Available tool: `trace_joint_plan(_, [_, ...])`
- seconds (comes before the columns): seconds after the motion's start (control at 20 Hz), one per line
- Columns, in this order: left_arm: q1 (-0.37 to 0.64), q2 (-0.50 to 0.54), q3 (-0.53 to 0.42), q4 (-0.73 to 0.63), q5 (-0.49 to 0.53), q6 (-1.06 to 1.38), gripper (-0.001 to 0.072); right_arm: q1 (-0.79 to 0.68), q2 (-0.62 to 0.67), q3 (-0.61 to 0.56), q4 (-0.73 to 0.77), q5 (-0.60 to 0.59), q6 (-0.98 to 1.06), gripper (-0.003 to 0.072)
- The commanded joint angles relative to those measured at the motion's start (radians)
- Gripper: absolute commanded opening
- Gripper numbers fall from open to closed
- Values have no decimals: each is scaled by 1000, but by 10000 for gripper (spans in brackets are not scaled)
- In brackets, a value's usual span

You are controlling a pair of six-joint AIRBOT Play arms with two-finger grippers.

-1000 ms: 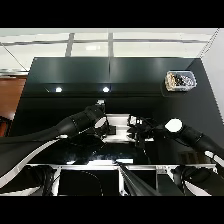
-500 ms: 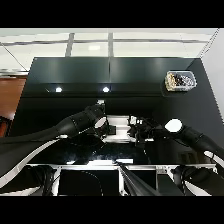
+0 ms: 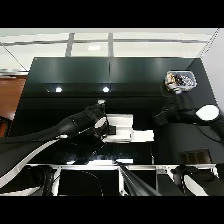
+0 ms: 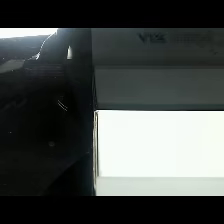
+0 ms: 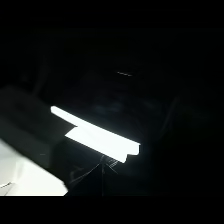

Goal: Fold the box and place the chain.

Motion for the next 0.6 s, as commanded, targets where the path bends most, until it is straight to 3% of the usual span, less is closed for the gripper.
trace_joint_plan(0.0, [0, 0, 0, 0, -1, -2, 31, -213, 4, -47, -63, 82, 352, 15])
trace_joint_plan(0.15, [0, 0, 0, 0, -2, -2, 31, -198, -70, -95, -13, 161, 323, 15])
trace_joint_plan(0.25, [0, 0, 0, 0, -2, -2, 31, -162, -133, -98, 37, 261, 196, 15])
trace_joint_plan(0.35, [0, 0, 0, 1, -2, -2, 31, -111, -186, -97, 50, 256, 177, 15])
trace_joint_plan(0.55, [0, 0, 0, 0, -2, -2, 31, -16, -285, -97, 233, 264, 24, 15])
